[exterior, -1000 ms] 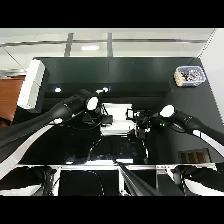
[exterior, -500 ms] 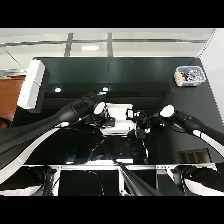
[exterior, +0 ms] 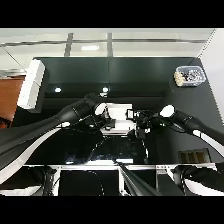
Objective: Fold the box and place the chain.
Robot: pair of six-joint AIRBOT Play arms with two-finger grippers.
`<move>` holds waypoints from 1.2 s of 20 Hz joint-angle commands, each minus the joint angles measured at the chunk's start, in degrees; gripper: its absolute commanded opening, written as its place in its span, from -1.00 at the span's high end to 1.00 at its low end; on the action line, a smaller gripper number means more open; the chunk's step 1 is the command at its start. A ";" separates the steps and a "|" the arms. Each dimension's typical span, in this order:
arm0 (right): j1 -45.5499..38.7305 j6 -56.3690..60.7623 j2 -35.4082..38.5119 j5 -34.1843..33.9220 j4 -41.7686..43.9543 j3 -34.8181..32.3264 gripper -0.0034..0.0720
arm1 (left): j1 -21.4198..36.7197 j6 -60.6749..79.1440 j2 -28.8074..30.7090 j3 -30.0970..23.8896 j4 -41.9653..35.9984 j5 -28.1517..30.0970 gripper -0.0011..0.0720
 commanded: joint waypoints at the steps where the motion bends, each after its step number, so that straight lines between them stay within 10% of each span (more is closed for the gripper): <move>1: -0.02 0.07 0.02 0.00 0.04 0.04 0.57 | 0.09 0.04 -0.02 0.79 0.11 -0.11 -0.31; 5: -0.02 0.07 0.02 0.02 0.04 0.04 0.57 | 0.07 -0.02 -0.07 2.08 2.73 -0.98 -0.29; 10: -0.02 0.09 0.02 0.00 0.04 0.04 0.57 | 0.00 -0.28 -0.46 2.08 2.78 1.11 0.90; 24: -0.02 1.14 0.02 0.74 0.07 0.04 0.57 | 0.09 1.73 -0.50 2.03 0.37 -0.39 0.90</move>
